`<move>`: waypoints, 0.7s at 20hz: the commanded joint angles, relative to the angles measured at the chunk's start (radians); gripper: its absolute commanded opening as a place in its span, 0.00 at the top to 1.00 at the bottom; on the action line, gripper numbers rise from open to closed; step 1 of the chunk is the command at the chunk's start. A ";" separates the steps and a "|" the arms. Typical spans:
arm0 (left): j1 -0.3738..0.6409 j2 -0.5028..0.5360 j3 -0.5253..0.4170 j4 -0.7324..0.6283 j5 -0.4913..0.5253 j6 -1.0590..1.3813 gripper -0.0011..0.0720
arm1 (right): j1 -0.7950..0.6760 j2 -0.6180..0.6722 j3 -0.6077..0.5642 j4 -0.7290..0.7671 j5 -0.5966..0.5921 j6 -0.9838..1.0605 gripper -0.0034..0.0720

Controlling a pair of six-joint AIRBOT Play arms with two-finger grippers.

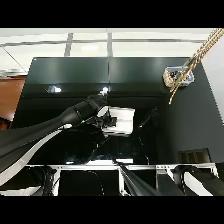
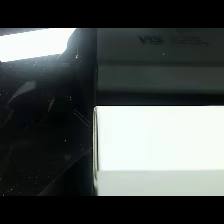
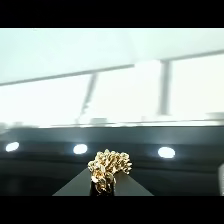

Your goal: Fold the box and place the chain.

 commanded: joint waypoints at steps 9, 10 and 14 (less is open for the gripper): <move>0.000 0.000 0.001 0.000 0.000 0.000 0.94 | 0.150 0.048 0.000 0.299 0.207 0.005 0.94; 0.000 0.000 0.001 0.000 0.000 0.000 0.94 | 0.184 0.047 0.000 0.299 0.206 0.011 0.94; 0.000 0.000 0.001 0.000 0.000 0.000 0.94 | 0.272 0.046 0.000 0.294 0.174 0.023 0.94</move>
